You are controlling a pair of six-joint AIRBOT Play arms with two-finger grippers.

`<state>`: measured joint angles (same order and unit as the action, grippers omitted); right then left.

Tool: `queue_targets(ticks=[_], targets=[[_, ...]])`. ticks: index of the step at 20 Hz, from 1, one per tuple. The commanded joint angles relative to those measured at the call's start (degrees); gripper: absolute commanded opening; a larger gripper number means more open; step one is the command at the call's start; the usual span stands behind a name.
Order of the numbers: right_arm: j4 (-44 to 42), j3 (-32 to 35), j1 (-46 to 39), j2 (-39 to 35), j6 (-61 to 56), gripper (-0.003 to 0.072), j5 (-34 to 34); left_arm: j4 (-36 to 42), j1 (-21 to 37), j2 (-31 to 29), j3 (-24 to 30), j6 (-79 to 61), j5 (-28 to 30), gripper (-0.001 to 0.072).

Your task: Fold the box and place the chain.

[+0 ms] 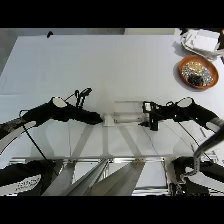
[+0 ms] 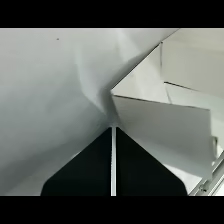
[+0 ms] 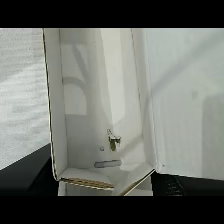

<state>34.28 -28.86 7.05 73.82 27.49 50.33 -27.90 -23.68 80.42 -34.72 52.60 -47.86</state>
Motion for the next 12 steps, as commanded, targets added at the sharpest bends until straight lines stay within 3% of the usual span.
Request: queue_targets(ticks=[1,2,8,10,12], targets=[[0.0,-0.04,0.02,-0.02,0.0,0.0321,0.0,4.44,-0.92,0.22,-0.17,-3.54,0.39,0.0081],[0.02,-0.04,0.02,-0.02,0.0,0.0321,0.0,5.64,-1.07,0.22,-0.17,-5.05,-0.11,0.0154],[0.0,-0.04,0.02,-0.02,0.0,0.0321,0.0,8.09,-1.01,-2.23,-0.17,-6.32,-2.78,0.0163],[0.02,-0.04,0.02,-0.02,0.0,0.0321,0.0,9.31,-1.05,-2.91,-0.2,-6.34,-2.95,0.0292],[0.02,-0.04,0.02,-0.02,0.0,0.0321,0.0,10.34,-1.49,-2.89,-0.22,-6.36,-3.54,0.0319]])
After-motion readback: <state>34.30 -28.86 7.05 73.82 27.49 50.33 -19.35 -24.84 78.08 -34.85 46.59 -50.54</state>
